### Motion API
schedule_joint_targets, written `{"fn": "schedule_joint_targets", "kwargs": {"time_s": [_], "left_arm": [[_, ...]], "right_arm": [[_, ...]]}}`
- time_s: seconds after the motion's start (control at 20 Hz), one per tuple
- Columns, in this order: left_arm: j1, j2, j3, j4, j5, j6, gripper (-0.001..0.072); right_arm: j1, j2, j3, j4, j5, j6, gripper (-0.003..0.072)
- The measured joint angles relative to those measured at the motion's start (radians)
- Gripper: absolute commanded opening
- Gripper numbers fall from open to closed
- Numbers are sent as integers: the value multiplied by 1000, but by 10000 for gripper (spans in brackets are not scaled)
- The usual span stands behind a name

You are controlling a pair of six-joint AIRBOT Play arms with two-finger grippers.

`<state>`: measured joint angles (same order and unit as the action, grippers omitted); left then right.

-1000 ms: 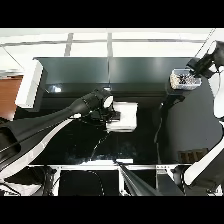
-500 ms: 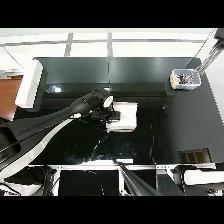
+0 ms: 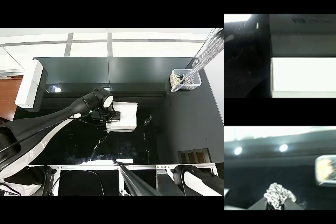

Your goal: Fold the box and place the chain.

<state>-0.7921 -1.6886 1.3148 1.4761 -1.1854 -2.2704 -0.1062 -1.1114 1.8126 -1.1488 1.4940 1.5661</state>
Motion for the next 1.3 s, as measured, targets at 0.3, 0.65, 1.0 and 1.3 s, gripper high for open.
{"fn": "schedule_joint_targets", "kwargs": {"time_s": [0.3,0.65,1.0,1.3], "left_arm": [[0,0,0,0,1,0,28],[0,0,0,0,2,0,28],[0,0,0,0,2,0,28],[0,0,0,0,3,0,28]], "right_arm": [[220,80,-117,47,101,-13,11],[404,87,-340,134,-68,31,11],[489,71,-620,160,-280,55,11],[504,26,-800,228,-423,63,13]]}}
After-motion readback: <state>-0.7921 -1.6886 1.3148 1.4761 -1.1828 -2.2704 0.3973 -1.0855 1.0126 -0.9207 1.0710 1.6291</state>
